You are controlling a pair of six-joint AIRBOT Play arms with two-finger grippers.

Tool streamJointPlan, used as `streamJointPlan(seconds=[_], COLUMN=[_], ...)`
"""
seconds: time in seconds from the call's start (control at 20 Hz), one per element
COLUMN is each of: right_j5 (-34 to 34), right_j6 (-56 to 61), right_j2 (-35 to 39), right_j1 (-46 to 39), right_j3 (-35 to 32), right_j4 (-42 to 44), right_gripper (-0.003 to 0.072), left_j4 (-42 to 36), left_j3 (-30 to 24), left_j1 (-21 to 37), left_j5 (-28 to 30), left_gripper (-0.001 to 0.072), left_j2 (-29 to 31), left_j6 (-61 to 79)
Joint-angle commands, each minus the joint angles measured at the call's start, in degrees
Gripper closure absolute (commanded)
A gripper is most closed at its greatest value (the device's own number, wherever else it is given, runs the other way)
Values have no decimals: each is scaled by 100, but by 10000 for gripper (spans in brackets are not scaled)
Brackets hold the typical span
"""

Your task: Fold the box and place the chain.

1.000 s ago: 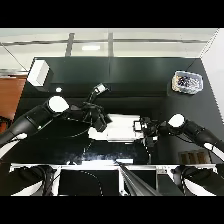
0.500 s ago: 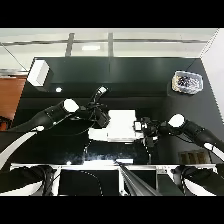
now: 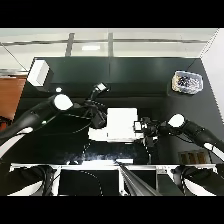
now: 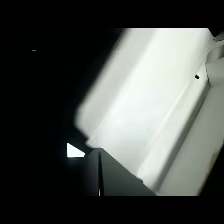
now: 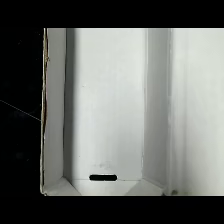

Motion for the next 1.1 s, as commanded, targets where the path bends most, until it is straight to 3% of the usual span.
streamJointPlan(seconds=[0.0, 0.15, 0.2, 0.25, 0.3, 0.45, 0.6, 0.85, 0.95, 1.0, 1.05], right_j5=[-2, -4, -4, -2, -2, -2, -4, -2, -2, -2, -2], right_j6=[2, 2, 2, 2, 2, 2, 2, 4, 4, 4, 4], right_j2=[-2, -2, -2, -2, -2, -2, -2, -2, -2, -2, -2], right_j1=[2, 2, 2, 2, 2, 2, 2, 2, 2, 2, 2], right_j3=[-2, -2, -2, -2, -2, -2, -2, -2, -2, -2, -2], right_j4=[7, 7, 7, 7, 9, 9, 9, 9, 7, 9, 9], right_gripper=[495, 495, 495, 496, 495, 495, 495, 495, 495, 495, 495], left_j4=[603, 431, 437, 435, 435, 431, 393, 254, 24, -122, -179], left_j3=[-101, -654, -879, -1075, -1255, -1506, -1508, -1502, -1502, -1502, -1502], left_j1=[173, 177, 157, 133, 94, -138, -496, -940, -973, -970, -973], left_j5=[-927, -1504, -1486, -1333, -1056, -160, 745, 857, 839, 872, 973], left_gripper=[681, 674, 491, 170, -4, -3, 2, 41, 291, 368, 376], left_j2=[881, 1102, 1060, 1016, 970, 876, 811, 595, 507, 479, 474], left_j6=[-289, 638, 870, 1222, 1694, 2841, 3071, 3067, 3049, 3053, 3051])
